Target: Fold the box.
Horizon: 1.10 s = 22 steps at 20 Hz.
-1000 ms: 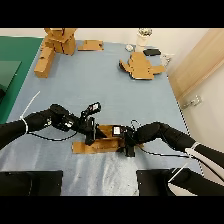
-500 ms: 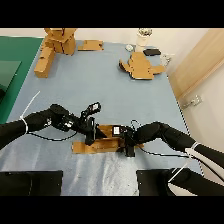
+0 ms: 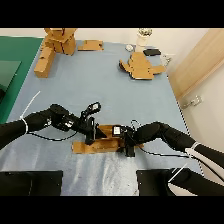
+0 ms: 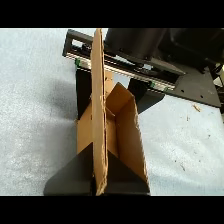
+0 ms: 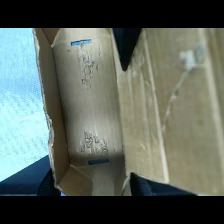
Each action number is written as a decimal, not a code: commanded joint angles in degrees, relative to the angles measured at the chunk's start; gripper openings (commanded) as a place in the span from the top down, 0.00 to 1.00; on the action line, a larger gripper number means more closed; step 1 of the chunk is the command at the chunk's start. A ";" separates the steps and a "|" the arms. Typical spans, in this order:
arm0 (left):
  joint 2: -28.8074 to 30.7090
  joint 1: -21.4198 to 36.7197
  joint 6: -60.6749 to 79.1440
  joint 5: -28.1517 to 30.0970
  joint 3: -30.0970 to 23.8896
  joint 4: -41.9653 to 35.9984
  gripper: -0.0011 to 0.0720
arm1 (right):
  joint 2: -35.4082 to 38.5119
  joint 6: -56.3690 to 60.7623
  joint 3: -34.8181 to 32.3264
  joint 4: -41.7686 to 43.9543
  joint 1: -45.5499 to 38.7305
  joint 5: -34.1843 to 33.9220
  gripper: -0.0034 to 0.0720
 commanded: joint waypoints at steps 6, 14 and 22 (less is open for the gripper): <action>-0.02 0.15 -4.61 0.17 0.04 -0.20 0.96 | -0.04 0.00 -0.04 0.04 0.07 0.00 0.35; 2.49 0.20 -13.20 3.63 0.17 0.98 0.46 | -0.04 0.00 -0.04 0.02 0.04 0.02 0.35; 14.40 5.11 -35.34 3.98 0.15 17.55 0.12 | -0.04 0.02 -0.04 0.02 0.04 0.00 0.35</action>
